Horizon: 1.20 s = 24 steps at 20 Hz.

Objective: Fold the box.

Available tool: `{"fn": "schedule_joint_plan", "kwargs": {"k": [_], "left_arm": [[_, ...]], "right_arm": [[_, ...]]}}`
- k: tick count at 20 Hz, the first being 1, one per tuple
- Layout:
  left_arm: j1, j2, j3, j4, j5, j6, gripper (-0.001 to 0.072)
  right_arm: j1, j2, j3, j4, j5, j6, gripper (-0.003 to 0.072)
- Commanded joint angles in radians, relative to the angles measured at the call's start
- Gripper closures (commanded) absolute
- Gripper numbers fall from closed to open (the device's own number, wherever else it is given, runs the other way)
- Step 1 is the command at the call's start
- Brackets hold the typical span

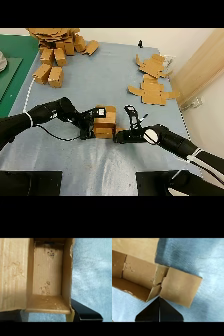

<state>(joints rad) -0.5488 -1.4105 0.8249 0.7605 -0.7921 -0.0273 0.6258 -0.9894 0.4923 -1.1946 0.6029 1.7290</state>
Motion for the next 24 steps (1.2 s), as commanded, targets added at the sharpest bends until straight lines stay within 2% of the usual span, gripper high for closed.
{"fn": "schedule_joint_plan", "kwargs": {"k": [1, 9, 14, 19, 22, 24], "left_arm": [[0.000, 0.001, 0.000, 0.002, -0.001, 0.001, 0.0229], [0.000, 0.001, 0.000, 0.002, -0.002, 0.000, 0.0229], [0.000, 0.001, 0.000, 0.002, -0.002, 0.000, 0.0229], [0.000, 0.001, 0.000, 0.002, -0.002, 0.001, 0.0229], [0.000, 0.001, 0.000, 0.002, -0.002, 0.001, 0.0229], [0.000, 0.001, 0.000, 0.002, -0.001, 0.001, 0.0229]], "right_arm": [[0.000, 0.034, 0.001, -0.029, 0.027, 0.032, 0.0683], [0.000, 0.180, 0.001, -0.307, 0.197, 0.257, 0.0683], [-0.020, 0.251, 0.001, -0.555, 0.289, 0.467, 0.0682], [-0.094, 0.273, -0.001, -0.573, 0.366, 0.470, 0.0682], [-0.142, 0.271, -0.012, -0.594, 0.353, 0.470, 0.0683], [-0.181, 0.265, -0.020, -0.557, 0.305, 0.469, 0.0684]]}}
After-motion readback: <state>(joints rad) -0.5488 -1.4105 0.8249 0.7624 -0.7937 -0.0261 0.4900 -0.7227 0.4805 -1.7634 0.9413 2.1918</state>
